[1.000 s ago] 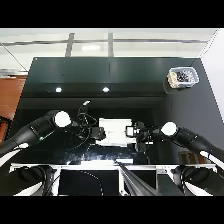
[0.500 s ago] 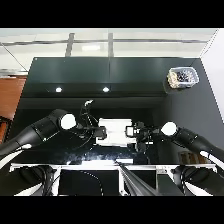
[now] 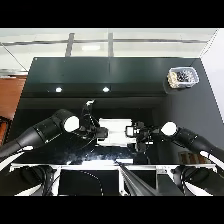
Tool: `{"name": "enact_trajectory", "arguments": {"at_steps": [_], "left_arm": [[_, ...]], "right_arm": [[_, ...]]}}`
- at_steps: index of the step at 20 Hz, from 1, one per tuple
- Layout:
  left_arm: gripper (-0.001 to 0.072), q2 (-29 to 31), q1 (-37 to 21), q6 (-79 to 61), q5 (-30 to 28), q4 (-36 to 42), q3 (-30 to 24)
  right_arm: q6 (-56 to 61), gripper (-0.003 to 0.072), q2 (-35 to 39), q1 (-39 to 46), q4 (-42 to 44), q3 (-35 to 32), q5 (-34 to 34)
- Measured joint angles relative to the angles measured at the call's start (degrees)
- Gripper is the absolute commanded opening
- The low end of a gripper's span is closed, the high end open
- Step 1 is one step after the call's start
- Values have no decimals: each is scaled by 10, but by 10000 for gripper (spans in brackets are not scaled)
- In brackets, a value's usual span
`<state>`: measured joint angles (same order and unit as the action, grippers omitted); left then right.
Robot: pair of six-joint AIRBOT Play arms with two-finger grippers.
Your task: Fold the box and place the chain.
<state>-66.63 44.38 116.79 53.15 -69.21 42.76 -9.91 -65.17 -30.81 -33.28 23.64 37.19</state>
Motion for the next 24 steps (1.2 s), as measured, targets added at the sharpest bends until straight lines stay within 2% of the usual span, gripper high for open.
{"name": "enact_trajectory", "arguments": {"at_steps": [3,5,8,15,19,22,24], "left_arm": [[461,-1,19,33,-1,-29,8],[409,-1,28,50,-2,-40,10],[408,-9,40,70,-2,-49,14],[408,-78,65,123,44,-74,68],[395,-96,71,167,61,-103,83],[330,-102,72,188,65,-117,87],[330,-104,72,195,69,-125,88]], "right_arm": [[0,481,0,0,0,0,0],[0,481,0,0,0,0,0],[0,481,0,0,0,0,0],[0,481,0,0,0,0,0],[0,481,0,0,0,0,0],[0,481,0,0,0,0,0],[0,481,0,0,0,0,0]]}}
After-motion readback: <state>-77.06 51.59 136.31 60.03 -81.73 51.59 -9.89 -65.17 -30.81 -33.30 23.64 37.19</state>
